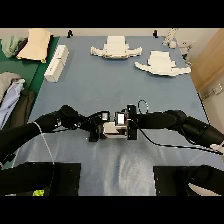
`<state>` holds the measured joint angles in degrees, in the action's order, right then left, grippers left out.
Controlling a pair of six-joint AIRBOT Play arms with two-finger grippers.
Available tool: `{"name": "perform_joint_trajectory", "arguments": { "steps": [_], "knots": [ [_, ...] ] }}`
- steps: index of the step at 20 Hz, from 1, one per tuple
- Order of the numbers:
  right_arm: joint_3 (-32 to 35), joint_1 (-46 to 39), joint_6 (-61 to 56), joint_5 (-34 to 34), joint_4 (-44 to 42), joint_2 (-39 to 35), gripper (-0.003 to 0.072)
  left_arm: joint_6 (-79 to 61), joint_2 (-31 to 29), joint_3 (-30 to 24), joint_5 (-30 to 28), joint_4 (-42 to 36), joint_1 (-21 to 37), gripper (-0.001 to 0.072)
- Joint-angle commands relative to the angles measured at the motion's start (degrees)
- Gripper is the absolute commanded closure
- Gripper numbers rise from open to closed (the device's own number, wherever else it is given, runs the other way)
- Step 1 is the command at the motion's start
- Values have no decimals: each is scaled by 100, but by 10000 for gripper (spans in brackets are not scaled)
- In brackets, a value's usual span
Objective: Fold the box.
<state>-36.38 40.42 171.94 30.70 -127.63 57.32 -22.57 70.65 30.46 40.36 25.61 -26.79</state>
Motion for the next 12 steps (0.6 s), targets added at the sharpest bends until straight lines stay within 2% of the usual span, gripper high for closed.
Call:
{"name": "perform_joint_trajectory", "arguments": {
  "steps": [1,2,12],
  "knots": [
    [-11,-2,2,-289,101,0,127,-11,0,2,15,4,0,215],
    [-11,0,2,-286,101,0,172,-11,0,2,15,4,0,215],
    [9,42,2,188,-225,238,172,-11,0,2,15,4,0,215]
  ]
}}
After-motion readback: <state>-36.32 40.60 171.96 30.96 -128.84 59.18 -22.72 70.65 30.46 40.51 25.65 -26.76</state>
